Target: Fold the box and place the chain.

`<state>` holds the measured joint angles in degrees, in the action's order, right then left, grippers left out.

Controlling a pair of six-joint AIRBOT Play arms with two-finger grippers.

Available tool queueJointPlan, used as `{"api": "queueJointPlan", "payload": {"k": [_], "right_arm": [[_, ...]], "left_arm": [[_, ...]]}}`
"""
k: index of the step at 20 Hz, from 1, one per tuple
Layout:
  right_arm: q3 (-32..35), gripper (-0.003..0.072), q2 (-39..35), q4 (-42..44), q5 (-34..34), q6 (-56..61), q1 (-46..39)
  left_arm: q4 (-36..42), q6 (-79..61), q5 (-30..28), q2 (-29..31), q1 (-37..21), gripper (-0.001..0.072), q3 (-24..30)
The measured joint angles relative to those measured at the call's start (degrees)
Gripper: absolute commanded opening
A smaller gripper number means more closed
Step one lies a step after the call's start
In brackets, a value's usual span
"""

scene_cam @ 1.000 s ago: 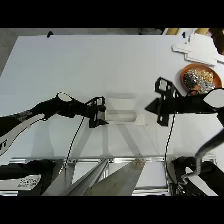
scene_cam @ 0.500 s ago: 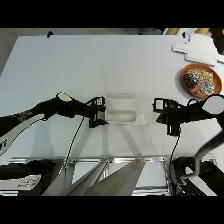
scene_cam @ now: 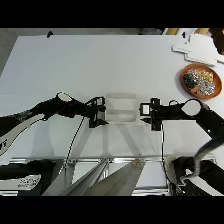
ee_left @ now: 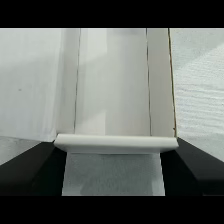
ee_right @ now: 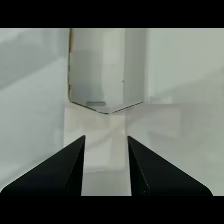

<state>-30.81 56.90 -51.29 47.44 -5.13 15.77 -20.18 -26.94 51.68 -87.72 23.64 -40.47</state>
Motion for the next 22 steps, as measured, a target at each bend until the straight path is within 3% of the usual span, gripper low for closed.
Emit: {"api": "queueJointPlan", "payload": {"k": [5, 6, 13, 16, 22], "right_arm": [[0.13, 0.0284, 5.55, 2.62, -4.17, -6.03, 0.39], [0.15, 0.0249, 6.56, 3.72, -4.2, -7.43, 0.39], [0.15, 0.0211, 10.86, 9.88, -3.67, -11.26, 0.42], [0.15, 0.0092, 11.37, 12.61, -3.98, -12.63, 0.42], [0.61, 0.0102, 11.65, 18.38, -3.48, -15.67, 0.42]], "left_arm": [[0.0, 0.0, 0.0, 0.0, 0.0, 0.0151, 0.0], [0.0, 0.0, 0.0, 0.0, 0.0, 0.0151, 0.0], [0.0, 0.0, 0.0, 0.0, 0.0, 0.0151, 0.0], [-0.02, 0.0, 0.0, 0.0, 0.0, 0.0151, 0.0], [-0.07, 0.0, 0.04, 0.0, 0.0, 0.0151, 0.0]]}}
